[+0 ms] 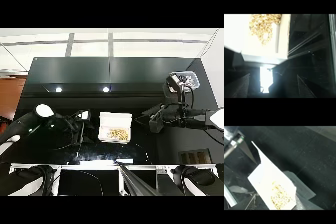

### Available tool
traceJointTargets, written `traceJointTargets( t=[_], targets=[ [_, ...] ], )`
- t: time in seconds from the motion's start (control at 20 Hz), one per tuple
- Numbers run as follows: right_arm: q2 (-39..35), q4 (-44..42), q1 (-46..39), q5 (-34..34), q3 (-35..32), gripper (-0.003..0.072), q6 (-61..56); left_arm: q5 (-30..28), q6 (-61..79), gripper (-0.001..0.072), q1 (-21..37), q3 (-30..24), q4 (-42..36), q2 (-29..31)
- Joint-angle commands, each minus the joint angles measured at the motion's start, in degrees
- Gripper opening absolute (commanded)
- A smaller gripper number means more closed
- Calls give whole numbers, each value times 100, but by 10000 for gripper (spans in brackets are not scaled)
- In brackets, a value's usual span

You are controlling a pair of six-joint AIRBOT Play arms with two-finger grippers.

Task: Fold the box and place the chain.

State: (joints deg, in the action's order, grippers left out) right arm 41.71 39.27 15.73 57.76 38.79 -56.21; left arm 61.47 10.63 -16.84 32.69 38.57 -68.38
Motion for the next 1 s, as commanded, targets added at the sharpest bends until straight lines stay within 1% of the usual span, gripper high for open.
traceJointTargets(
  t=[0.0,0.1,0.25,0.5,0.65,0.95],
  targets=[
    [-2,-11,0,-13,0,577,0,-101,723,707,-94,415,-31,-697],
    [-2,-9,0,-15,2,577,0,-101,721,707,-94,586,-35,-890],
    [-2,-7,0,-13,0,578,0,-94,719,707,-101,610,-39,-1069],
    [0,-4,0,-20,0,577,0,-79,713,707,-153,619,-48,-1086],
    [-2,0,0,-20,0,577,2,4,675,707,-195,605,-317,-1084],
    [0,0,0,-20,0,577,2,-44,529,707,-378,599,-348,-1091]
  ],
)
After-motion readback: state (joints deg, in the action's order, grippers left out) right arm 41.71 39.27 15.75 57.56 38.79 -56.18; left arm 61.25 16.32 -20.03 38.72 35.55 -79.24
